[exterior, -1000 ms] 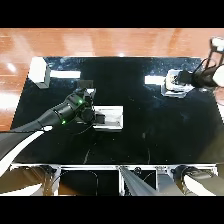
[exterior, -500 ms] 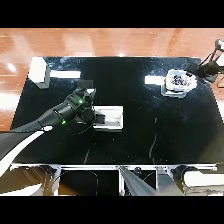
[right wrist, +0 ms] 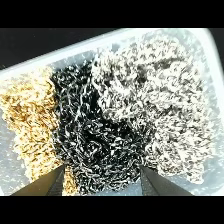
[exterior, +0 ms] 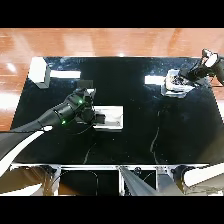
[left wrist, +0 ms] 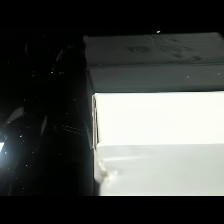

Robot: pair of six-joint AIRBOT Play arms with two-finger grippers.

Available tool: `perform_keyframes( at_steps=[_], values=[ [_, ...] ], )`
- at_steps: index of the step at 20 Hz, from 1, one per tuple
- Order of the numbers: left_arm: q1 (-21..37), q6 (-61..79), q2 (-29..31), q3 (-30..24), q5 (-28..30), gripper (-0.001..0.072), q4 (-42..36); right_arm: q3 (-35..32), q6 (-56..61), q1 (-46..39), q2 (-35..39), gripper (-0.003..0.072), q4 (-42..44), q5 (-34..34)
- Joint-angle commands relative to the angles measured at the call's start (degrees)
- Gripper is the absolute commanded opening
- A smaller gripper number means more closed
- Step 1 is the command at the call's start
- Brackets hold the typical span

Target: Fold the box and place the chain.

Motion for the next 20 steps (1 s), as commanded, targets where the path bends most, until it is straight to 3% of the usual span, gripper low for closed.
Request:
perform_keyframes(
  at_steps=[1,12,13,15,16,20],
  values=[
    [0.07,0.02,0.02,0.07,-0.66,0.0018,0.02,0.22,-0.15,0.04,-0.85,0.0556,0.79,0.7],
    [0.04,0.02,0.02,0.07,-0.57,0.0018,-0.17,0.22,0.0,0.04,-4.13,0.0535,4.81,-4.13],
    [0.04,0.0,0.02,0.07,-0.57,0.0018,-0.17,0.24,0.0,0.04,-4.11,0.0419,4.81,-4.22],
    [0.07,0.02,0.02,0.07,-0.57,0.0018,-0.15,0.24,-0.11,0.04,-4.11,0.0107,4.81,-3.67],
    [0.07,0.02,0.02,0.07,-0.52,0.0018,-0.13,0.35,-0.11,0.04,-4.09,0.0035,4.83,-3.32],
    [0.04,0.02,0.02,0.07,-0.44,0.0018,-0.11,3.8,-1.46,0.04,-3.52,0.0034,4.61,1.22]
  ],
)
